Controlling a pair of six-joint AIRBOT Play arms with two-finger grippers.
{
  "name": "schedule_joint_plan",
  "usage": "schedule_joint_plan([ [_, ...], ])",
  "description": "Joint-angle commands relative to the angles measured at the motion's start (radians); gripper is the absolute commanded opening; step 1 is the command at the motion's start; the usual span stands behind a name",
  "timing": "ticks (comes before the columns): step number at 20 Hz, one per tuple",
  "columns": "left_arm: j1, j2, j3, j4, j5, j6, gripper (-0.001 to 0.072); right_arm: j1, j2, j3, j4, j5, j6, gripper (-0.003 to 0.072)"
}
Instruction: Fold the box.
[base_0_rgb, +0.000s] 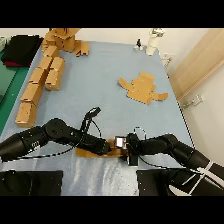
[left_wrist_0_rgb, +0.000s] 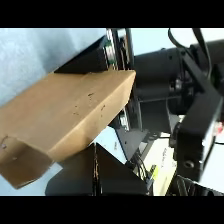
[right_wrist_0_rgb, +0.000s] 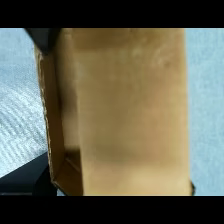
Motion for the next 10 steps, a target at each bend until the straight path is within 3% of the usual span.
schedule_joint_plan([
  [1,0.019,0.016,0.0,0.005,0.041,0.042,0.0011,0.0,0.0,0.0,0.0,0.0,0.0,0.0499],
  [6,0.022,0.012,0.0,0.008,0.157,0.07,0.0012,0.0,0.0,0.0,0.0,0.0,0.0,0.0499],
  [10,0.022,-0.063,0.0,0.013,0.24,0.096,0.0011,0.0,0.0,0.0,0.0,0.0,0.0,0.0499],
])
